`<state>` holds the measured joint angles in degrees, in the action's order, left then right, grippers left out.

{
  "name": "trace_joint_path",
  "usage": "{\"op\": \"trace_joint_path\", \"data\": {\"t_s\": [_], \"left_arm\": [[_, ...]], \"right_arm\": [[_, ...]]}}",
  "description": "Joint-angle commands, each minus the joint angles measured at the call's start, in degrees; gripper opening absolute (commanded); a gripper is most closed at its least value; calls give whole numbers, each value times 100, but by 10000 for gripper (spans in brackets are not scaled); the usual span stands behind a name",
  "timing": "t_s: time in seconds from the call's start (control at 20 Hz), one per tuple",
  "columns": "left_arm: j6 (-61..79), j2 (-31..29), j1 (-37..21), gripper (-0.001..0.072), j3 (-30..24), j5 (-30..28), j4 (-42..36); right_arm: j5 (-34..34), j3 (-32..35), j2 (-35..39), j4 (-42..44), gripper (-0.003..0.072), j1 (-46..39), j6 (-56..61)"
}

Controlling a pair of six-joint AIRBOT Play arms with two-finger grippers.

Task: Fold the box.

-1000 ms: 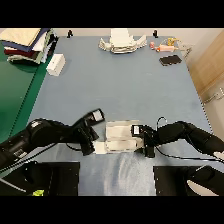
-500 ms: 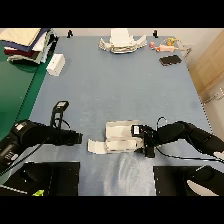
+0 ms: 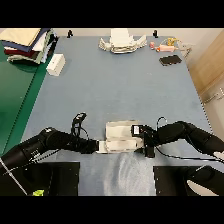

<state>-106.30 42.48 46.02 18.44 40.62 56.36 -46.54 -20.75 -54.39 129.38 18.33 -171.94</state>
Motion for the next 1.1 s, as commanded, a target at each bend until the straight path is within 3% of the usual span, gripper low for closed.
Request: {"op": "trace_joint_path", "data": {"t_s": [0.0,0.15,0.25,0.3,0.35,0.4,0.45,0.8,0.95,1.0,1.05], "left_arm": [[341,105,168,14,170,-293,-234],[525,63,-103,16,439,205,-201],[527,66,-221,17,520,227,-214],[542,66,-221,97,553,223,-214],[540,66,-219,392,586,232,-238],[542,66,-219,400,623,247,-245],[542,66,-219,336,662,251,-232],[549,175,-205,335,785,289,-501],[509,413,-208,339,787,37,-660],[527,474,-208,460,789,-103,-844],[708,535,-203,532,809,-92,-1021]], "right_arm": [[2,0,-4,0,599,0,2],[0,0,-4,0,599,0,2],[2,0,-4,0,599,0,0],[2,0,-4,0,599,0,2],[2,0,-4,0,599,0,0],[2,0,-4,0,599,0,2],[2,0,-4,0,599,0,2],[0,0,-4,0,599,0,2],[2,0,-4,0,599,0,2],[2,0,-4,0,599,0,0],[0,0,-4,0,599,0,0]]}}
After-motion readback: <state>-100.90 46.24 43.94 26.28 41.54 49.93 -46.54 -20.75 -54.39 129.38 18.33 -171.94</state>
